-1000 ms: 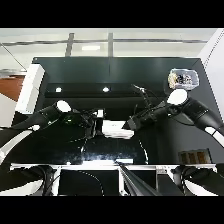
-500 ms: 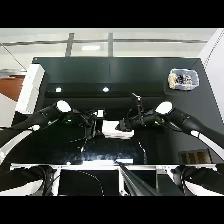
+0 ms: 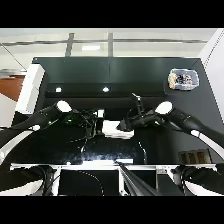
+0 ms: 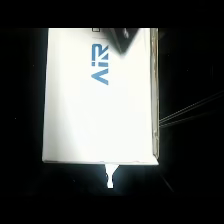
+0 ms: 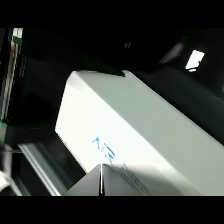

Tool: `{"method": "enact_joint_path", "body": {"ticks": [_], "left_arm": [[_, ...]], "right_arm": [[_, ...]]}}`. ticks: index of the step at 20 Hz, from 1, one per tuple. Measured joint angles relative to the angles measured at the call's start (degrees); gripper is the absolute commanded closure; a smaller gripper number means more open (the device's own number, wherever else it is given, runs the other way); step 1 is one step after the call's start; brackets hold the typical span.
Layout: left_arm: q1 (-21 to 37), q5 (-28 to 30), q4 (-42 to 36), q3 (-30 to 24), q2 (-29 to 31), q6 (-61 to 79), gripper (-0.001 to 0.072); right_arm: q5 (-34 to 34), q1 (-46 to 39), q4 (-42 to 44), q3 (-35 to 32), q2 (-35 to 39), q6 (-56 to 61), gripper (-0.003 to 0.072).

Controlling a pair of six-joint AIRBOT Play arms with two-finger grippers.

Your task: Fold the box and place the chain.

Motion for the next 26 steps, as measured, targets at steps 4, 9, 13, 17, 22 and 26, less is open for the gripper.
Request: {"method": "enact_joint_path", "body": {"ticks": [4, 9, 13, 17, 22, 26], "left_arm": [[0.48, -0.07, 0.59, 0.44, 0.50, -0.46, 0.0000], [4.04, -2.14, 8.22, 1.05, 6.14, -8.57, 0.0000], [5.38, -5.01, 6.36, 1.20, 10.64, -11.30, 0.0000], [-0.37, 0.39, 1.86, 1.66, 10.58, -10.27, 0.0006], [-8.22, 3.91, -0.72, 5.68, 6.29, -9.38, 0.0008], [-10.10, 4.70, -2.84, 7.89, 3.61, -9.03, 0.0008]], "right_arm": [[5.86, -6.80, 0.55, 1.75, 6.88, -0.20, 0.0654], [10.14, -18.47, -0.20, 2.69, 14.27, -0.31, 0.0655], [11.87, -24.11, -0.90, 2.80, 16.04, -0.33, 0.0654], [12.00, -25.79, -3.39, 2.84, 16.50, -0.33, 0.0654], [11.93, -26.32, -5.49, 2.84, 16.68, -0.11, 0.0655], [12.20, -26.40, -6.01, 2.84, 16.68, -0.09, 0.0654]]}}
